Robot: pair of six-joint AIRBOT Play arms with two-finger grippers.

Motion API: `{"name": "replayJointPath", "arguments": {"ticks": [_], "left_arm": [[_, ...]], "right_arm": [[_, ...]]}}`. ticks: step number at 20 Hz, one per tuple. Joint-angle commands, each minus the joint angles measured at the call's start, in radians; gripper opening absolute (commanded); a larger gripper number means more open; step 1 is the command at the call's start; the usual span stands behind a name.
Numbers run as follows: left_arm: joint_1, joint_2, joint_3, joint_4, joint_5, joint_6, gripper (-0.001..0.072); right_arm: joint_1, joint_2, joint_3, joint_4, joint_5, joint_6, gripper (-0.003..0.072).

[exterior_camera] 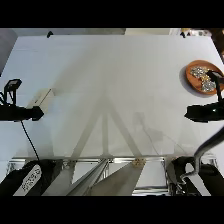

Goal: Fold the box and place the chain.

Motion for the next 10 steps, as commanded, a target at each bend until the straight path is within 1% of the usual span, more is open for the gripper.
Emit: {"name": "replayJointPath", "arguments": {"ticks": [1, 2, 3, 4, 5, 6, 7, 10], "left_arm": [[0.005, -0.037, -0.001, 0.008, -0.049, -0.026, 0.0065], [0.005, -0.037, -0.001, 0.014, -0.056, -0.026, 0.0118], [0.005, -0.037, -0.001, 0.024, -0.068, -0.026, 0.0211], [0.005, -0.037, -0.001, 0.038, -0.084, -0.029, 0.0339], [0.005, -0.036, -0.001, 0.044, -0.096, -0.035, 0.0444], [0.005, -0.035, -0.001, 0.044, -0.096, -0.056, 0.0519], [0.005, -0.036, -0.001, 0.045, -0.096, -0.074, 0.0574], [0.005, -0.035, -0.001, 0.055, -0.109, -0.075, 0.0575]], "right_arm": [[0.000, 0.001, 0.000, 0.000, 0.000, 0.000, 0.0017], [0.000, 0.001, 0.000, 0.000, 0.000, 0.000, 0.0017], [0.000, 0.001, 0.000, 0.000, 0.000, 0.000, 0.0017], [0.000, 0.001, 0.000, 0.000, 0.000, 0.000, 0.0017], [0.000, 0.001, 0.000, 0.000, 0.000, 0.000, 0.0017], [0.000, 0.001, 0.000, 0.000, 0.000, 0.000, 0.0017], [0.000, 0.001, 0.000, 0.000, 0.000, 0.000, 0.0017], [0.000, 0.001, 0.000, 0.000, 0.000, 0.000, 0.0017]]}}
